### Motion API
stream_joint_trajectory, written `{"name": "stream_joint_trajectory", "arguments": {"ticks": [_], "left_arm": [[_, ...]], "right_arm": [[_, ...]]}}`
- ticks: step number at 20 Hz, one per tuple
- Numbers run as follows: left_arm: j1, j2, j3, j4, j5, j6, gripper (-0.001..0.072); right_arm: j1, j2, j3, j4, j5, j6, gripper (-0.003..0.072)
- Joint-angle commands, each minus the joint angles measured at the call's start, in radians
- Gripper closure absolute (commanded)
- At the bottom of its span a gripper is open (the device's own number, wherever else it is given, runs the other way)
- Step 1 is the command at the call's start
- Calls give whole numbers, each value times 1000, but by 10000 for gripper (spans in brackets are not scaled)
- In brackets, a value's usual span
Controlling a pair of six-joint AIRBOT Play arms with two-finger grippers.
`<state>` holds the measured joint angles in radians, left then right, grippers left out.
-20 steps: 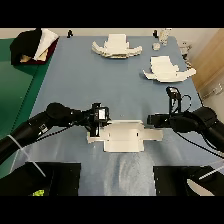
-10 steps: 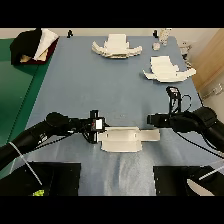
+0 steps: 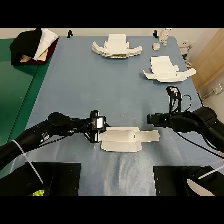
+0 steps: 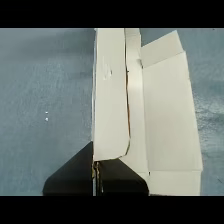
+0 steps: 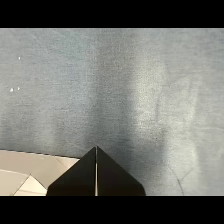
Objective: Fold the box.
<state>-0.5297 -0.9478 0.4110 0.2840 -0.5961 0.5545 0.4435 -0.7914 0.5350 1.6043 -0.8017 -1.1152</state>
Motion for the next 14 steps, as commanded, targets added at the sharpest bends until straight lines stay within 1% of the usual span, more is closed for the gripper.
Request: {"name": "stream_joint_trajectory", "arguments": {"ticks": [1,3,5,11,14], "left_arm": [[-1,-2,9,67,-19,-114,696],[-1,-2,9,103,-36,-172,696],[-1,-3,12,103,-47,-224,696],[0,-3,56,123,-50,-266,696],[0,-3,58,129,-51,-269,696]], "right_arm": [[1,0,0,0,1,0,683],[1,0,0,0,1,0,683],[1,0,0,0,1,0,683],[1,0,0,0,1,0,683],[1,0,0,0,1,0,683]]}}
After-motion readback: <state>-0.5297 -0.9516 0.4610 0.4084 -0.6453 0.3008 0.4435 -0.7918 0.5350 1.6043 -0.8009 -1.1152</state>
